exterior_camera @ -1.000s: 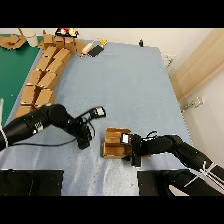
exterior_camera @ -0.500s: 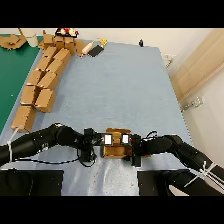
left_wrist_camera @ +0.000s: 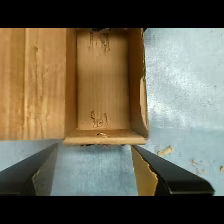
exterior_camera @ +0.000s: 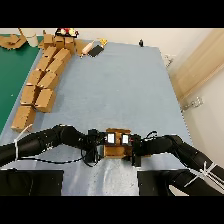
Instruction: Fold the box.
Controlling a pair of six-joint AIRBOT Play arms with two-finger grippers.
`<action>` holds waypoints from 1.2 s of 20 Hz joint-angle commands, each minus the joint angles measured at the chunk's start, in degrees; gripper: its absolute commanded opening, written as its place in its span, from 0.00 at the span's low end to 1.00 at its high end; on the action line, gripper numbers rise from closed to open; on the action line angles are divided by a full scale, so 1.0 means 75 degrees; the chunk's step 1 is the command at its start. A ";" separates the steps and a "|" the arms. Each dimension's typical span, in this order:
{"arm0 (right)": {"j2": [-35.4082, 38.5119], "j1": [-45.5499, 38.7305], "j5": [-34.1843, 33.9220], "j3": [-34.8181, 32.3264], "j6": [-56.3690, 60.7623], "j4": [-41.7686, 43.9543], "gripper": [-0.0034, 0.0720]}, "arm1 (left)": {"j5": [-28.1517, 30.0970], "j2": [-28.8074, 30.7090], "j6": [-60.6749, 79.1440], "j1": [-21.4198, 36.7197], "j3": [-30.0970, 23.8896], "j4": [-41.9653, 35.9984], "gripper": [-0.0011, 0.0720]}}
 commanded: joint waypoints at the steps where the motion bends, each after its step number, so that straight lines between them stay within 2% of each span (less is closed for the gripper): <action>1: 0.0006 -0.0006 0.0000 0.0006 0.0003 -0.0006 0.60 | -0.0245 -0.0029 0.0038 -0.0009 0.0012 -0.0128 0.98; 7: 0.0006 -0.0006 -0.0006 0.0006 0.0003 -0.0003 0.60 | -0.0131 -0.0058 0.0023 0.0012 0.0012 -0.0125 0.97; 12: 0.0006 -0.0006 -0.0006 0.0006 0.0003 -0.0003 0.60 | -0.0510 0.0058 -0.0399 0.0125 -0.0026 -0.0423 0.97; 17: 0.0006 -0.0006 -0.0006 0.0006 0.0003 -0.0003 0.60 | -0.0554 0.0446 0.1524 0.0831 -0.0685 -0.2049 0.97; 20: 0.0006 -0.0006 -0.0006 0.0006 0.0003 -0.0003 0.60 | -0.0498 0.0367 0.2769 0.0527 -0.0720 -0.2104 0.97; 24: 0.0006 -0.0006 -0.0009 0.0006 0.0003 -0.0003 0.60 | -0.0338 0.0131 0.2804 0.0344 -0.0720 -0.2358 0.97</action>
